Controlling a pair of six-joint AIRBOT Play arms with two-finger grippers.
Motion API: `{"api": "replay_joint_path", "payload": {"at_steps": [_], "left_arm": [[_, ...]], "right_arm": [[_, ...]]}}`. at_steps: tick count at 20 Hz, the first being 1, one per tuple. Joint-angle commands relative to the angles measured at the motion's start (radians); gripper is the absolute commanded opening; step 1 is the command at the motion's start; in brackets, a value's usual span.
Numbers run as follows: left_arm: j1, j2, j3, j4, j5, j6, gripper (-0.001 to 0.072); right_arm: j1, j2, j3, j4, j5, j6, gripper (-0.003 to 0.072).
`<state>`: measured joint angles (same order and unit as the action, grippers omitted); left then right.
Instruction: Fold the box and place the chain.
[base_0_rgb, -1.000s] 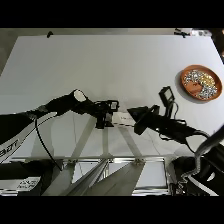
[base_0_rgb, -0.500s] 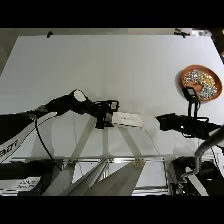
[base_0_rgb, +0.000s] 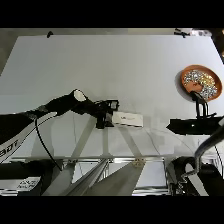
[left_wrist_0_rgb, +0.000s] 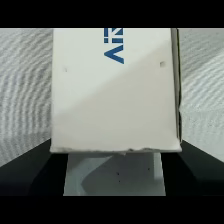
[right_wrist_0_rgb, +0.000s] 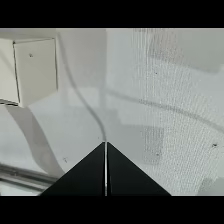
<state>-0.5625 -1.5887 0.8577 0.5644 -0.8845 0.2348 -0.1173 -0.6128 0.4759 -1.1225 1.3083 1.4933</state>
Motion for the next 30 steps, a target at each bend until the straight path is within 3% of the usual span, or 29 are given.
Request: {"api": "replay_joint_path", "payload": {"at_steps": [1, 2, 3, 4, 8, 11, 17, 25, 30], "left_arm": [[0.000, 0.002, 0.001, -0.018, -0.039, 0.001, 0.0250], [0.000, 0.004, 0.001, -0.035, -0.031, 0.000, 0.0203], [0.001, 0.008, 0.001, -0.042, -0.033, 0.000, 0.0061], [0.001, 0.021, 0.001, -0.037, -0.030, 0.002, 0.0005], [0.016, 0.124, 0.001, -0.026, 0.048, -0.022, 0.0005], [0.074, 0.227, 0.001, -0.010, 0.138, -0.182, 0.0005], [0.333, 0.304, 0.000, 0.334, 0.184, -0.673, 0.0004], [0.755, 0.303, 0.000, 0.779, 0.006, -1.108, 0.0002], [0.953, 0.288, -0.003, 0.815, -0.165, -1.107, 0.0004]], "right_arm": [[-0.010, -0.068, 0.090, -0.005, 0.043, -0.003, 0.0005], [-0.009, -0.085, 0.105, -0.005, 0.043, -0.003, 0.0005], [-0.010, -0.098, 0.112, -0.006, 0.042, -0.005, 0.0005], [-0.010, -0.109, 0.112, -0.007, 0.041, -0.007, 0.0005], [-0.009, -0.142, 0.112, -0.025, 0.031, -0.009, 0.0005], [-0.010, -0.152, 0.112, -0.061, 0.012, -0.010, 0.0005], [-0.009, -0.152, 0.112, -0.063, -0.012, -0.031, 0.0006], [-0.009, -0.152, 0.112, -0.082, -0.019, -0.037, 0.0006], [-0.009, -0.152, 0.112, -0.081, -0.019, -0.058, 0.0006]]}}
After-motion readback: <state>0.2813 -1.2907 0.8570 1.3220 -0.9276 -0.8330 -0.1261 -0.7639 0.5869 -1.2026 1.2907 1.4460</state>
